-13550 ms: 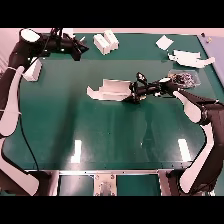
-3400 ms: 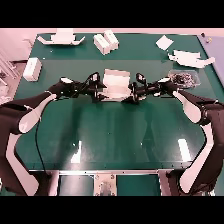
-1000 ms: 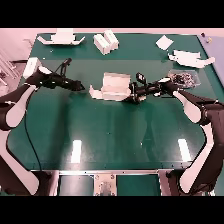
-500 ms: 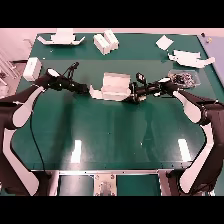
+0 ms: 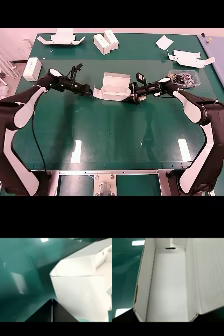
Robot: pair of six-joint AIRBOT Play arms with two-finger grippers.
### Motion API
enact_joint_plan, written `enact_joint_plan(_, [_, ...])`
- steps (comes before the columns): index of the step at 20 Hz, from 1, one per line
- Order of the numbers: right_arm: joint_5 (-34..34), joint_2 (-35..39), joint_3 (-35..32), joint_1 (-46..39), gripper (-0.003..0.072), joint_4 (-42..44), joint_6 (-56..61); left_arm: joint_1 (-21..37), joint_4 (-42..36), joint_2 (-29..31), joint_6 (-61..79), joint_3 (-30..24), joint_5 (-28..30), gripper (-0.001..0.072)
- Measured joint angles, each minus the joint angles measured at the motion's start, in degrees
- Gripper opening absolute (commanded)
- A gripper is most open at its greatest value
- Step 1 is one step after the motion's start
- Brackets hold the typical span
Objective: Fold the box and place the chain.
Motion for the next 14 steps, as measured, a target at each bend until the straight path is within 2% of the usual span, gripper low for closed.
enact_joint_plan(11, [0.0, 0.0, 0.0, 0.0, 0.0556, 0.0, 0.0, -0.11, -3.78, 0.33, -0.55, 2.38, -2.58, 0.0022])
enact_joint_plan(12, [-0.02, 0.0, 0.0, 0.02, 0.0556, 0.02, 0.02, -0.11, -4.09, 0.33, -0.55, 2.4, -2.54, 0.0123])
enact_joint_plan(13, [0.0, 0.0, 0.0, 0.02, 0.0556, 0.0, 0.02, -0.11, -4.31, 0.33, -0.52, 2.43, -2.43, 0.0271])
enact_joint_plan(14, [0.0, 0.0, 0.0, 0.0, 0.0556, 0.02, 0.02, -0.11, -4.66, 0.33, -0.52, 2.43, -2.38, 0.0267])
